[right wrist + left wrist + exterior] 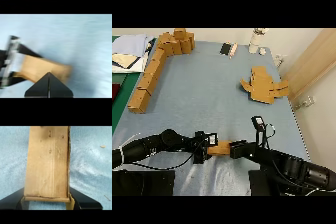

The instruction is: Fold the box.

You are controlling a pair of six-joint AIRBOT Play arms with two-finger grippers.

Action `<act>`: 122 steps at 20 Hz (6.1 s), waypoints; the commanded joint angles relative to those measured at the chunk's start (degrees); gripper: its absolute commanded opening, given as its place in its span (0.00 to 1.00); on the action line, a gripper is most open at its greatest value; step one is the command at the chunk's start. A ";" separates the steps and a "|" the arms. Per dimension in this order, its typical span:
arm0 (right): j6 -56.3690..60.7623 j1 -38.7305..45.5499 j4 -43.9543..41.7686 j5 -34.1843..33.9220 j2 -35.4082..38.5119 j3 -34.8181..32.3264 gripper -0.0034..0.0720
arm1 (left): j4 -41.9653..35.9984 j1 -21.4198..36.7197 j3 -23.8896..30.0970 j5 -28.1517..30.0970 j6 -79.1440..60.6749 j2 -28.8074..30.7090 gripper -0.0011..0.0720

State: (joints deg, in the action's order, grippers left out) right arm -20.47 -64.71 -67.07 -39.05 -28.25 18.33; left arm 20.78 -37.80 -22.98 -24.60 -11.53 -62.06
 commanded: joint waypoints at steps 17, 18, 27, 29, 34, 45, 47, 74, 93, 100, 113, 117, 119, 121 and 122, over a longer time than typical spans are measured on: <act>2.56 5.46 -2.08 -31.45 -9.75 8.57 0.05 | 0.00 -0.02 -0.17 0.13 -0.02 0.02 0.65; 2.56 5.46 -2.01 -31.45 -10.01 8.57 0.05 | 0.00 -0.04 -0.17 0.07 -0.02 0.02 0.65; 2.56 5.46 -1.66 -30.14 -11.56 8.57 0.05 | -0.63 0.00 -0.17 0.24 2.14 0.04 0.65; 2.71 5.46 -1.66 -29.90 -11.56 8.57 0.05 | -0.61 0.02 -0.17 1.75 4.17 0.22 0.65; 2.73 5.46 -1.66 -29.90 -11.56 8.57 0.05 | 1.68 1.07 -0.17 6.21 14.62 4.15 0.65; 2.71 5.46 0.31 -29.88 -11.56 8.57 0.05 | 29.97 29.86 -0.17 -11.08 47.19 15.04 0.65; 2.71 5.46 0.96 -29.68 -11.56 8.57 0.05 | 35.45 35.74 -0.17 -15.98 53.33 17.53 0.65; 0.92 5.44 9.44 -25.20 -11.56 8.57 0.05 | 62.75 70.38 -0.17 -22.99 74.60 26.23 0.69; 0.94 5.44 9.31 -25.22 -11.56 8.63 0.05 | 60.50 70.40 -4.20 -15.19 74.05 13.14 0.98; 0.94 5.44 9.14 -25.05 -11.56 8.63 0.05 | 63.67 70.38 -12.26 -30.58 74.16 14.34 0.98; -26.73 23.12 -11.08 -20.33 -21.22 23.41 0.05 | 37.97 46.66 -38.07 -42.49 82.03 8.22 0.03; -42.93 35.04 -23.47 -20.46 -34.86 37.83 0.05 | 37.99 31.47 -45.24 -40.94 84.65 -5.07 0.03; -46.40 37.68 -27.26 -20.59 -42.18 44.33 0.05 | 37.94 25.22 -46.80 -36.30 86.42 -10.16 0.03; -49.35 38.34 -31.54 -20.35 -48.68 49.35 0.05 | 37.77 20.81 -48.26 -34.34 87.67 -14.60 0.03; -50.95 38.27 -33.29 -20.44 -51.54 51.54 0.05 | 37.38 19.61 -48.87 -34.27 87.67 -16.24 0.03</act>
State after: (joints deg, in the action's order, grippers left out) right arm -64.12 -28.73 -92.60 -59.55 -71.37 62.65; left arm 58.81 -11.90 -69.36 -61.45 74.24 -72.31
